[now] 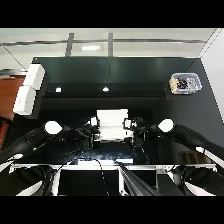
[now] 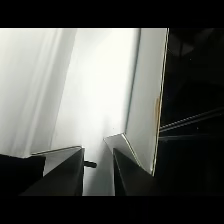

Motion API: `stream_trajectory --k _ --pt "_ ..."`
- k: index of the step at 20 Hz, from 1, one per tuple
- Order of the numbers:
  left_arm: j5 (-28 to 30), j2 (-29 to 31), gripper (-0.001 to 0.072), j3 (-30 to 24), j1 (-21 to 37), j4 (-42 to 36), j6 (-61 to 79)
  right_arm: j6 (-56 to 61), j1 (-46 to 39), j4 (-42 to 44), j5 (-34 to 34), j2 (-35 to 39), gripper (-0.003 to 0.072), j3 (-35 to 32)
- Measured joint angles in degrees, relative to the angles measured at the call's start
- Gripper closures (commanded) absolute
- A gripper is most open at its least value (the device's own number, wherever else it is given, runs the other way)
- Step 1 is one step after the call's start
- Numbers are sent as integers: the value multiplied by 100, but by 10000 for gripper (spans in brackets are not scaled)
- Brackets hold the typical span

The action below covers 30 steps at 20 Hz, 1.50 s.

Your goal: Fold the box and place the chain.

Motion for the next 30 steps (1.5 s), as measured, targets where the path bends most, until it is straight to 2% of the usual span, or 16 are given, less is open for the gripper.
stream_trajectory --k 5,7,8,12,13,14,17,18,19,20,21,22,23,24,26,30 --pt "114 -85 485 0 -31 -76 20 2 2 0 -2 0 307 0" --pt "146 -101 453 0 -66 -81 20 2 2 0 -2 0 307 0" --pt "162 -109 409 0 -90 -92 20 2 0 0 -2 0 307 0" --pt "232 -118 399 0 -157 -98 20 2 0 0 -2 0 307 0" --pt "236 -118 321 0 -164 -96 20 2 0 0 -2 0 307 0" --pt "254 -118 281 0 -173 -98 22 0 2 0 -2 0 307 0" --pt "269 -118 300 0 -177 -96 20 0 2 0 -2 0 307 0" --pt "271 -118 372 0 -179 -96 22 0 2 0 -2 0 307 0" --pt "267 -118 475 0 -179 -96 20 2 2 0 -2 0 307 0" --pt "251 -118 399 0 -184 -96 26 4 0 0 -2 0 307 0" --pt "247 -118 291 0 -184 -98 28 4 2 0 -2 0 307 0" --pt "282 -118 301 0 -184 -98 24 2 0 0 -2 0 307 0" --pt "284 -118 399 0 -184 -96 24 2 0 0 -2 0 307 0" --pt "275 -118 544 0 -184 -94 24 4 0 2 -2 0 307 0" --pt "238 -118 676 0 -181 -92 28 4 0 2 -4 0 307 0" --pt "234 -46 678 0 -101 52 9 7 0 2 -9 0 307 0"
